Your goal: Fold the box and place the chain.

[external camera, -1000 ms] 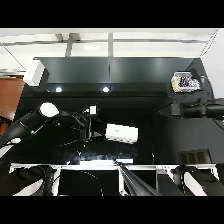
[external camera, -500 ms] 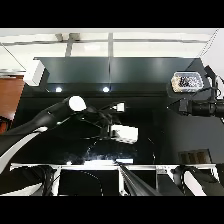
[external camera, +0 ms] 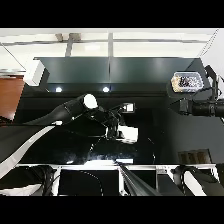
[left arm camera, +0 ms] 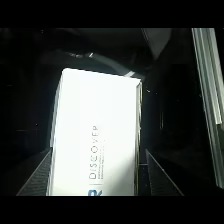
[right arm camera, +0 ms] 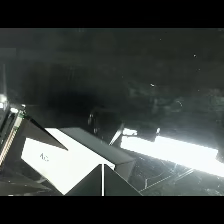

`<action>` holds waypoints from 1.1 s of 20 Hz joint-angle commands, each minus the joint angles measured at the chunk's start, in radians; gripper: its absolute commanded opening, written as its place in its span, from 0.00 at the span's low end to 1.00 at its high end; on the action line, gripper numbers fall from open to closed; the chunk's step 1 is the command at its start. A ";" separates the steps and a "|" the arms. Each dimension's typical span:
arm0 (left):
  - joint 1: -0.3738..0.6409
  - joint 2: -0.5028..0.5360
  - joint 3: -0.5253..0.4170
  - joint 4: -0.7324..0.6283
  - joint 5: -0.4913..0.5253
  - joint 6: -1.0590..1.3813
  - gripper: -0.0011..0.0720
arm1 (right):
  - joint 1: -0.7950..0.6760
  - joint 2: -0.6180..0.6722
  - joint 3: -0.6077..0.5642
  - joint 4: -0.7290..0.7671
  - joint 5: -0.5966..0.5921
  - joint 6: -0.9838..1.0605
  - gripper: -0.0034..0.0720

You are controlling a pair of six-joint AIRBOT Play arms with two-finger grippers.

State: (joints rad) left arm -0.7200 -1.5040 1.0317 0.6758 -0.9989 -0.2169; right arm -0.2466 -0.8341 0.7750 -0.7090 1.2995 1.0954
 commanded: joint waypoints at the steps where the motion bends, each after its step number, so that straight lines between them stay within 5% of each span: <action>1: -0.002 -0.005 0.003 0.005 -0.026 -0.001 0.99 | -0.001 0.001 0.001 0.000 -0.002 -0.009 0.07; 14: -0.016 -0.005 0.003 0.113 0.008 -0.001 1.00 | -0.001 0.001 0.001 0.000 -0.002 -0.012 0.07; 21: -0.114 -0.005 -0.039 0.229 0.213 -0.018 0.99 | -0.001 0.001 0.001 0.000 -0.003 -0.011 0.07; 22: -0.116 -0.005 -0.039 0.232 0.214 -0.030 0.92 | -0.001 0.001 0.001 0.000 -0.003 -0.011 0.07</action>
State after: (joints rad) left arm -0.8101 -1.5089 1.0027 0.8764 -0.8520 -0.2260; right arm -0.2466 -0.8341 0.7750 -0.7094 1.2964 1.0832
